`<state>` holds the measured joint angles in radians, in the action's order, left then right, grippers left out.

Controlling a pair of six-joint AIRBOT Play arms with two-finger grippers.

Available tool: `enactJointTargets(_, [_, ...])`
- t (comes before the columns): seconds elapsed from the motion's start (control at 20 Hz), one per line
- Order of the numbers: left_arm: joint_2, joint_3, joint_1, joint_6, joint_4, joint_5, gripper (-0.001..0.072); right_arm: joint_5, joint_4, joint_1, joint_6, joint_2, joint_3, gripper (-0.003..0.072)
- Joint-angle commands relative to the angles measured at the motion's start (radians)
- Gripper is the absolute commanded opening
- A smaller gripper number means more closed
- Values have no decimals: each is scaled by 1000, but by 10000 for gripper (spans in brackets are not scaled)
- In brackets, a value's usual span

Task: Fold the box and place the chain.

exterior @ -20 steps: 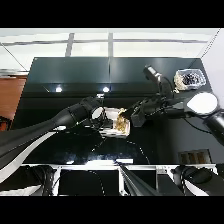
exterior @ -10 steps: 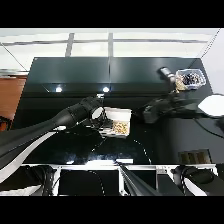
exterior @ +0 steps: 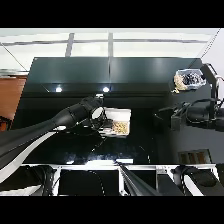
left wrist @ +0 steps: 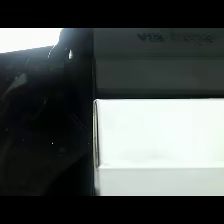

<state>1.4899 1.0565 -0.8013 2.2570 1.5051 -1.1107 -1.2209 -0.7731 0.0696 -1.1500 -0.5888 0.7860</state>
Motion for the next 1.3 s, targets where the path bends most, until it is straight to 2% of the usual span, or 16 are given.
enactJointTargets(0.0, [-9, 11, -3, 84, -3, -16, 251, -29, 9, -10, -22, 17, 0, 411])
enactJointTargets(0.05, [-12, 24, -3, 98, -3, -26, 406, -23, 9, -10, -22, 17, 0, 411])
enactJointTargets(0.15, [-24, 57, -3, 78, -1, -42, 458, -7, 9, -10, -22, 17, 0, 411])
enactJointTargets(0.2, [-36, 71, -3, 43, 2, -51, 513, -4, 8, -10, -22, 17, 0, 411])
enactJointTargets(0.4, [-161, 73, -3, -198, 48, -104, 518, 6, 4, -10, -23, 17, 0, 412])
enactJointTargets(0.5, [-241, 45, 15, -411, 52, -177, 518, 20, 5, -10, -25, 17, 0, 411])
enactJointTargets(0.6, [-303, -15, 101, -560, 49, -246, 519, 39, 5, -10, -25, 17, 0, 411])
enactJointTargets(0.65, [-339, -65, 181, -618, 34, -235, 518, 48, 4, -10, -25, 17, 0, 411])
enactJointTargets(0.7, [-370, -115, 270, -687, -14, -198, 518, 56, -4, -10, -25, 17, 0, 411])
enactJointTargets(0.8, [-399, -216, 475, -876, -236, -100, 518, 69, -29, -10, -24, 17, 0, 411])
enactJointTargets(0.85, [-391, -265, 557, -1069, -361, -90, 518, 74, -34, -10, -24, 17, 0, 411])
enactJointTargets(0.95, [-358, -341, 651, -1413, -521, -103, 518, 93, -34, -9, -17, 17, 0, 410])
enactJointTargets(1.0, [-340, -369, 664, -1566, -547, -93, 518, 103, -34, -9, -9, 17, 0, 410])
enactJointTargets(1.05, [-325, -386, 663, -1722, -550, -85, 565, 113, -34, -9, 2, 17, 0, 411])
enactJointTargets(1.1, [-315, -397, 653, -1856, -550, -73, 717, 125, -33, -9, 6, 17, 0, 411])
enactJointTargets(1.25, [-309, -399, 602, -2084, -563, 5, 719, 142, -38, -9, 6, 17, 0, 411])
